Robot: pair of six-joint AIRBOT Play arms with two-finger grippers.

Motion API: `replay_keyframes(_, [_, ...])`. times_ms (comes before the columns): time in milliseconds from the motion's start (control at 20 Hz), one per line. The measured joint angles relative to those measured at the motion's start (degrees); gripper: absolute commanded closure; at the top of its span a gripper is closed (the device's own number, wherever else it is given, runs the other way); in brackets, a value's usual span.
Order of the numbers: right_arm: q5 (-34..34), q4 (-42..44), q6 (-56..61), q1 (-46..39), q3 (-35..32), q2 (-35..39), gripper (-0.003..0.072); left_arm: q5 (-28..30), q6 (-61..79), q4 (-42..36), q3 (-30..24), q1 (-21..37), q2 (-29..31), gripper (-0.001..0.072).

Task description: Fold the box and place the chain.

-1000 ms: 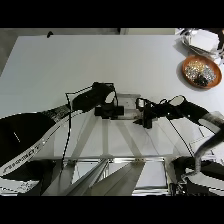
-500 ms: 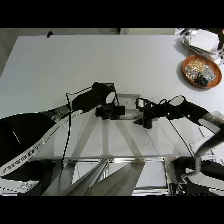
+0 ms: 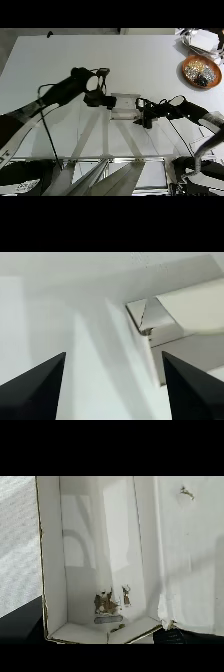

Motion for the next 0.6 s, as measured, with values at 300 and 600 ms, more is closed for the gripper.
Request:
replay_keyframes(300, [0.0,0.0,0.0,0.0,0.0,0.0,0.0395,1.6,54.0,-1.8,-7.0,5.0,7.5,0.0014])
replay_keyframes(600, [0.0,0.0,0.0,0.0,0.0,0.0,0.0395,13.3,97.0,-21.4,-20.2,9.7,7.7,0.0012])
